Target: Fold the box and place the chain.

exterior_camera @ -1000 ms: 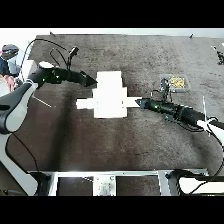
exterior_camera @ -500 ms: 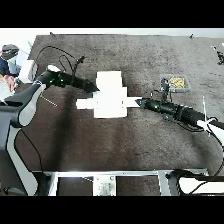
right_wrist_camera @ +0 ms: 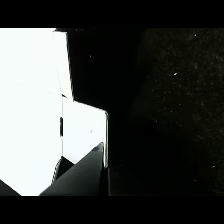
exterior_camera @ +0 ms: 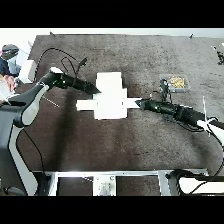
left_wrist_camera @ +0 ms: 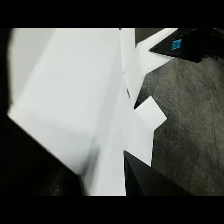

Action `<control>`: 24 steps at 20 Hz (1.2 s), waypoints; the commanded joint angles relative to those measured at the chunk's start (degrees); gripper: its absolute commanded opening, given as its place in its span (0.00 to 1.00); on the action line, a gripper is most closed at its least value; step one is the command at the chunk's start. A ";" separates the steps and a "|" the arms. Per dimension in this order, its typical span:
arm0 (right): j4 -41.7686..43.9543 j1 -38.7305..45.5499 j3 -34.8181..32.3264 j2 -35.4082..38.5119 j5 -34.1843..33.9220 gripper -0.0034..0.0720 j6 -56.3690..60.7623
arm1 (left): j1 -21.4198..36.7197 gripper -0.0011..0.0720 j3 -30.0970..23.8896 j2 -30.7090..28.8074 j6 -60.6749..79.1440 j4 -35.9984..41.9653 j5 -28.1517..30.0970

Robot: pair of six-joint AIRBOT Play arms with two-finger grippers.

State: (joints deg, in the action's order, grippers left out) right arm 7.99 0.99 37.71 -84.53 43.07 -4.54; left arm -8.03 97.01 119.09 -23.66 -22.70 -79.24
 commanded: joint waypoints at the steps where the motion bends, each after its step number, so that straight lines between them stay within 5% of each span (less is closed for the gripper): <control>1: -0.76 0.02 -0.02 0.02 -0.02 0.06 0.00 | -0.02 0.48 0.07 0.04 0.59 0.33 -2.67; 8: -0.79 0.04 -0.02 0.02 -0.52 0.06 0.00 | -0.26 0.48 0.07 0.07 0.55 -4.61 -5.70; 11: -0.74 0.04 -0.02 0.00 -0.66 0.06 0.00 | -0.26 0.20 0.07 0.07 0.83 -4.31 -5.16; 14: -0.79 0.04 -0.02 0.02 -0.44 0.06 -0.02 | -0.26 0.15 0.07 0.07 2.58 -3.89 -5.01; 15: -0.76 0.02 -0.02 0.02 -0.35 0.06 -0.02 | -0.26 0.03 0.07 0.07 3.45 -3.76 -4.96; 16: -0.74 0.04 -0.02 0.02 0.28 0.06 -0.02 | -0.26 0.03 0.07 0.07 4.59 -3.19 -5.01; 17: -0.72 0.04 0.02 0.02 1.20 0.08 -0.04 | -0.26 0.03 0.07 0.07 5.16 -2.38 -4.94; 18: -0.70 0.04 0.07 0.02 2.10 0.31 -0.02 | -0.26 0.03 0.07 0.07 5.99 -1.77 -4.83; 19: -0.70 0.04 0.09 0.02 2.86 0.35 -0.07 | -0.26 0.03 0.07 0.07 7.23 -1.42 -4.63; 24: -0.68 3.41 0.13 1.70 3.65 0.34 -0.68 | -0.26 0.03 0.07 0.02 19.52 -0.83 -1.46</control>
State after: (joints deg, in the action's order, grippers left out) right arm 7.22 2.44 37.78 -83.85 46.02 -4.99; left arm -8.34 97.03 119.13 -12.10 -24.03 -82.72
